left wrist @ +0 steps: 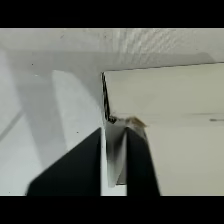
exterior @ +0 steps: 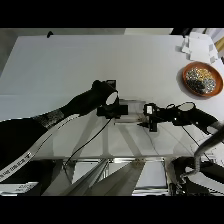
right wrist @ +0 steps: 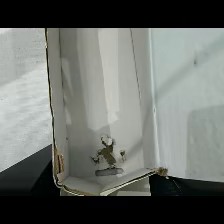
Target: Fold the box and place the chain.
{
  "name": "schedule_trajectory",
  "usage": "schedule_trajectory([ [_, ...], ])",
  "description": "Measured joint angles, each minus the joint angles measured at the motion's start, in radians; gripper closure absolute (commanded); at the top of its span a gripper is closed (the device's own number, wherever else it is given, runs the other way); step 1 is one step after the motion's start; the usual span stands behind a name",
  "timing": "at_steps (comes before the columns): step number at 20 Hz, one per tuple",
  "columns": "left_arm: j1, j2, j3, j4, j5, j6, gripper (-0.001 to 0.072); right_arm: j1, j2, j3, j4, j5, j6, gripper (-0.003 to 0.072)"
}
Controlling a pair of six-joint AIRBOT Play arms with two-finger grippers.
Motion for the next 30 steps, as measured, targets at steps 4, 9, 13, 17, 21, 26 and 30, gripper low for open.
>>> schedule_trajectory([
  [4,-0.011,-0.012,0.001,0.000,0.004,-0.018,0.0673,0.000,0.000,0.000,0.000,0.000,0.000,0.0274],
  [9,-0.026,-0.044,-0.001,-0.009,0.028,-0.042,0.0558,0.000,0.000,0.000,0.000,-0.002,0.000,0.0274],
  [13,-0.032,-0.061,0.000,-0.011,0.026,-0.048,0.0585,0.000,0.000,0.000,0.000,-0.002,0.000,0.0274],
  [17,-0.034,-0.080,0.000,-0.011,0.025,-0.049,0.0711,0.000,0.000,0.000,0.000,-0.001,0.000,0.0274],
  [21,-0.034,-0.084,0.000,-0.010,0.020,-0.048,0.0706,0.000,0.000,0.000,0.000,0.000,0.000,0.0274],
  [26,-0.034,-0.088,0.001,-0.016,0.038,-0.048,0.0499,0.000,0.000,0.000,0.000,-0.001,0.000,0.0274],
  [30,-0.014,-0.086,0.027,-0.015,-0.007,0.006,0.0498,0.000,0.000,0.000,0.001,-0.001,0.000,0.0274],
])
